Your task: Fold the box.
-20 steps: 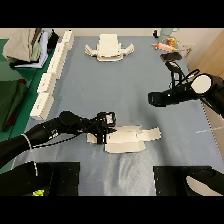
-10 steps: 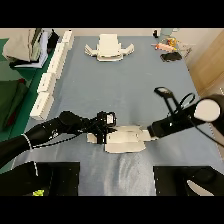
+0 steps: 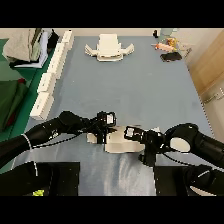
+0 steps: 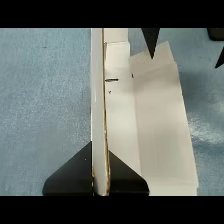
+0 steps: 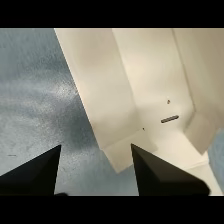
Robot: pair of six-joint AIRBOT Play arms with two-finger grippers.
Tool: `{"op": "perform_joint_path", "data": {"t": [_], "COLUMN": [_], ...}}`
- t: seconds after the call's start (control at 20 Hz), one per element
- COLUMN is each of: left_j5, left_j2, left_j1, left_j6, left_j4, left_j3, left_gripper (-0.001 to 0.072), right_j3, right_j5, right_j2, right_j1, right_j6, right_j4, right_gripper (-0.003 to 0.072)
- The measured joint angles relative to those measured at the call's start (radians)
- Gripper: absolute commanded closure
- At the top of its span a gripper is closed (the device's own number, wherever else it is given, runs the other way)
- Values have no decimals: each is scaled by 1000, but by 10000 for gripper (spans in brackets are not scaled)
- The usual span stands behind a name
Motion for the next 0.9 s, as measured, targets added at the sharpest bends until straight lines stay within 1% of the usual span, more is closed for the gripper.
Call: {"op": "perform_joint_path", "data": {"t": [0.1, 0.2, 0.3, 0.4, 0.55, 0.75, 0.9], "left_j5": [0, -1, -1, 0, 1, 0, -2], "left_j2": [0, 0, 0, 0, 0, 0, 0], "left_j1": [0, 0, 0, 0, -1, -1, -1], "left_j6": [0, 0, 0, 0, -1, -1, 0], "left_j4": [0, 0, 0, 0, 0, 0, 0], "left_j3": [0, 0, 0, 0, 0, 0, 0], "left_gripper": [694, 694, 694, 694, 694, 694, 694], "right_j3": [-10, -14, -15, -15, -16, -16, -18], "right_j5": [-55, -121, -177, -209, -220, -203, -189], "right_j2": [-37, -58, -68, -69, -38, 39, 62], "right_j1": [29, 43, 53, 58, 61, 63, 63], "right_j6": [-29, -15, 47, 124, 216, 324, 409], "right_j4": [-25, -76, -129, -196, -259, -296, -335], "right_gripper": [33, 34, 35, 35, 35, 36, 35]}}
